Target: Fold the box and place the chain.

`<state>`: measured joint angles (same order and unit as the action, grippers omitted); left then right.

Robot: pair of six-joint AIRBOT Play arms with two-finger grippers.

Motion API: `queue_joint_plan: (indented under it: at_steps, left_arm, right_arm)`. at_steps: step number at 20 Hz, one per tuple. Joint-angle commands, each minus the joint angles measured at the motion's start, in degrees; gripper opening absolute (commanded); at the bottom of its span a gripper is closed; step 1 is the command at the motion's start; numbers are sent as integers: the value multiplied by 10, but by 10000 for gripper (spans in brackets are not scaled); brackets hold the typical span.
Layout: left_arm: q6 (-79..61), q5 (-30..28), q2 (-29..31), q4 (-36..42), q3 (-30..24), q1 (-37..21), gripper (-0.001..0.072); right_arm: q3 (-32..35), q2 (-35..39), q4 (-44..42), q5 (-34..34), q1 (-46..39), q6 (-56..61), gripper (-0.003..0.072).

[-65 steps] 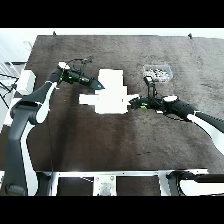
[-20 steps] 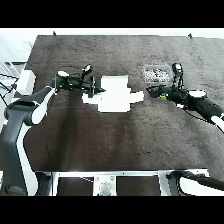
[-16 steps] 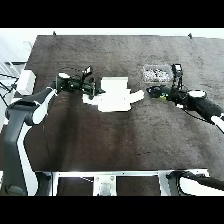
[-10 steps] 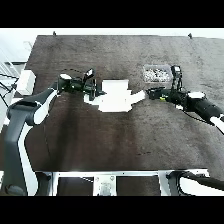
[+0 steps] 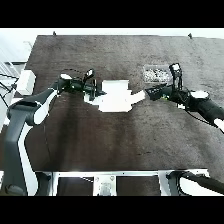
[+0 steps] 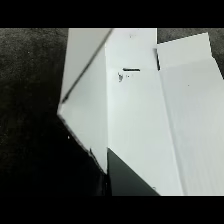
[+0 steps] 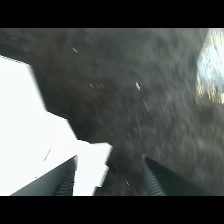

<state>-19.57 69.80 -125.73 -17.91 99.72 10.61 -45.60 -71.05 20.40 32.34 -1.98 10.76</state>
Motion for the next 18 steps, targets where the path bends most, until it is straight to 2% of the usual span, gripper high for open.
queue_joint_plan:
  at_steps: [1, 3, 6, 10, 15, 18]
  left_arm:
    - [0, -2, 0, -1, 0, 0, 20]
    - [0, -2, 0, -1, 0, 0, 20]
    - [0, -2, 0, 0, 0, 0, 20]
    - [0, -2, 0, 0, 0, 0, 20]
    - [0, -3, 0, 1, 0, 0, 20]
    - [0, -3, 0, 1, 0, 0, 20]
  right_arm:
    - [0, 46, 0, 36, 22, -118, 513]
    - [2, 47, 4, 70, 43, -164, 515]
    - [15, 31, 37, 96, 80, -214, 597]
    - [24, -14, 115, 96, 115, -222, 597]
    - [24, -73, 118, 89, 134, -268, 614]
    - [24, -76, 146, 44, 154, -304, 615]
